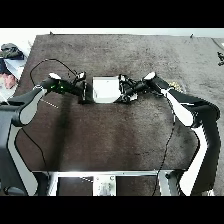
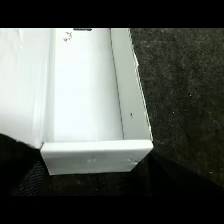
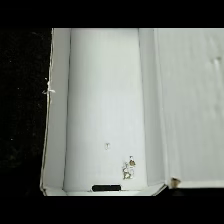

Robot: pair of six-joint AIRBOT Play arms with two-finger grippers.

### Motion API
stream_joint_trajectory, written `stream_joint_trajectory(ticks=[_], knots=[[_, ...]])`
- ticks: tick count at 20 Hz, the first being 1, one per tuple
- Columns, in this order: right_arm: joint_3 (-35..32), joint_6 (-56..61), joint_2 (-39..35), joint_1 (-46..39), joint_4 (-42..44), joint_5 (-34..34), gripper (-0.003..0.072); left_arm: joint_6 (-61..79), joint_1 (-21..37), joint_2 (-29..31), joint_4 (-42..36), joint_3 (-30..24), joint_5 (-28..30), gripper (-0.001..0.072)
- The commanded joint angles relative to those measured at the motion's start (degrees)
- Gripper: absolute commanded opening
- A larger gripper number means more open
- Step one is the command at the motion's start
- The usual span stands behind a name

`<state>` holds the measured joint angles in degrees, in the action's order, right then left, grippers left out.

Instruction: Fold the box and place the chain.

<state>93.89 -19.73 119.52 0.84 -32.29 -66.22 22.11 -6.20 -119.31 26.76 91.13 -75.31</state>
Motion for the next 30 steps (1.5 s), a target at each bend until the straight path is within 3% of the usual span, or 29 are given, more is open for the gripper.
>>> stream_joint_trajectory(ticks=[1, 7, 17, 30], knots=[[0.0, 0.0, 0.0, 0.0, 0.0, 0.0, 0.0372, 0.5, -0.4, 0.0, -0.7, -0.6, 1.0, 0.072], [0.0, 0.0, 0.0, 0.0, 0.0, 0.0, 0.0372, 0.9, -2.2, 0.0, -1.2, -0.6, 7.3, 0.0719], [0.0, 0.0, 0.0, 0.0, 0.0, 0.0, 0.0371, 2.3, -2.7, -0.2, 0.5, -0.6, 7.4, 0.0719], [0.0, 0.0, 0.0, 0.0, 0.0, 0.0, 0.0372, 4.1, -2.7, -0.8, -2.8, -0.6, 4.4, 0.0719]])
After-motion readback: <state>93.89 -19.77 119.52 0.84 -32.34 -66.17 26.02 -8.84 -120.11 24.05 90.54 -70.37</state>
